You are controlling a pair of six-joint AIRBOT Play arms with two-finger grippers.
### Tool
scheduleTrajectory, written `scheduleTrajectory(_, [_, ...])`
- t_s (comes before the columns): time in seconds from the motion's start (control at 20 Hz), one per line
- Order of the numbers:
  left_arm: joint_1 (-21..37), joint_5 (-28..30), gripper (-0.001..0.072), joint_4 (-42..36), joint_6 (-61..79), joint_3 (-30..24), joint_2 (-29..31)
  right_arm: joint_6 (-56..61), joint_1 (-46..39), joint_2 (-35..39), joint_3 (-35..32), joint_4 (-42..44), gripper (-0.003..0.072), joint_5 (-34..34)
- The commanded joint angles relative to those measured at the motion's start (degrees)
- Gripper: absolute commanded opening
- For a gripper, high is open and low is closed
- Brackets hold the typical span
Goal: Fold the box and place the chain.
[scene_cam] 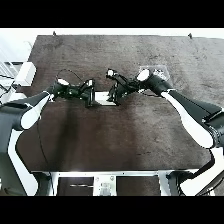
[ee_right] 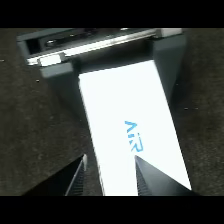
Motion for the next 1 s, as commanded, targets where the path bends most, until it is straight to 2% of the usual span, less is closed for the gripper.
scheduleTrajectory(0.0, [0.00, 0.13, 0.0469, -0.04, -0.22, -0.02, -0.02, -2.45, -0.90, 0.13, -0.26, 3.32, 0.0444, 1.33])
scheduleTrajectory(0.15, [0.00, 0.13, 0.0469, -0.04, -0.24, -0.02, -0.02, -7.19, -2.78, 0.42, -0.26, 13.42, 0.0433, 1.75])
scheduleTrajectory(0.25, [0.00, 0.11, 0.0468, -0.04, -0.22, -0.02, -0.02, -8.20, -3.89, 0.42, -0.26, 17.05, 0.0298, 1.70])
scheduleTrajectory(0.35, [0.00, 0.13, 0.0468, -0.04, -0.22, -0.02, -0.02, -7.78, -4.09, 0.20, -0.42, 17.33, 0.0059, 1.68])
scheduleTrajectory(0.4, [0.00, 0.13, 0.0469, -0.04, -0.22, -0.02, -0.02, -6.99, -4.09, -0.13, -0.83, 17.31, 0.0012, 1.66])
scheduleTrajectory(0.65, [0.00, 0.13, 0.0468, -0.04, -0.22, -0.02, -0.02, 0.48, -3.87, -4.90, -1.99, 12.83, 0.0013, 1.77])
scheduleTrajectory(0.95, [0.00, 0.13, 0.0468, -0.04, -0.22, -0.02, -0.02, 1.70, -3.80, -4.98, -1.90, 11.26, 0.0012, 1.73])
